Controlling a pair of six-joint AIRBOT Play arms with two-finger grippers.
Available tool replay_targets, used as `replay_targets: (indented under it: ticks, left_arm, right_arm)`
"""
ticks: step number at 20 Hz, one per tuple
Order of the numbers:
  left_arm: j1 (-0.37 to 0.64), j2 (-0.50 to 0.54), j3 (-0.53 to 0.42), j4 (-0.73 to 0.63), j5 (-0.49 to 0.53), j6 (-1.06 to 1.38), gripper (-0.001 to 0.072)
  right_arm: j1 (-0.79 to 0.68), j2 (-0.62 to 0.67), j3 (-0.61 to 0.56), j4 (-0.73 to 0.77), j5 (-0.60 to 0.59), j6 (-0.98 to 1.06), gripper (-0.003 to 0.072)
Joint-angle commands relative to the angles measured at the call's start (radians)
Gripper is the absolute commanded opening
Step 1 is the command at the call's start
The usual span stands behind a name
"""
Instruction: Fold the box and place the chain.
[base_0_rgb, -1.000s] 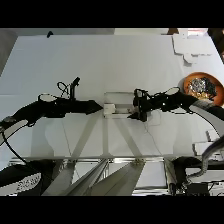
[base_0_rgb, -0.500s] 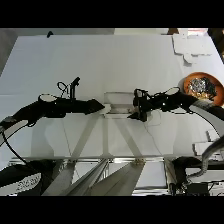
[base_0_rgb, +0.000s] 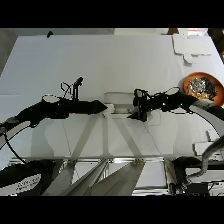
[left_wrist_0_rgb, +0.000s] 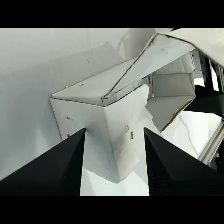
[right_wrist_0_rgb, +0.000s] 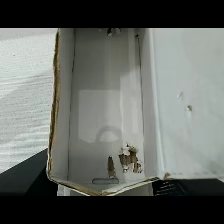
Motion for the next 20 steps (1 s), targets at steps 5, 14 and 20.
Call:
replay_targets:
  ticks: [5,14,20]
  left_arm:
    - [-0.046,0.0,0.008,0.128,0.07,-0.027,0.0416]
    - [-0.091,-0.001,0.13,0.497,0.08,-0.344,0.0413]
    - [-0.162,-0.011,0.214,0.763,0.062,-0.678,0.0413]
  right_arm:
    - [0.0,0.0,0.001,0.0,0.0,0.0,0.0544]
    - [0.0,0.0,0.001,0.0,0.0,0.0,0.0544]
    - [0.0,0.0,0.001,0.0,0.0,0.0,0.0544]
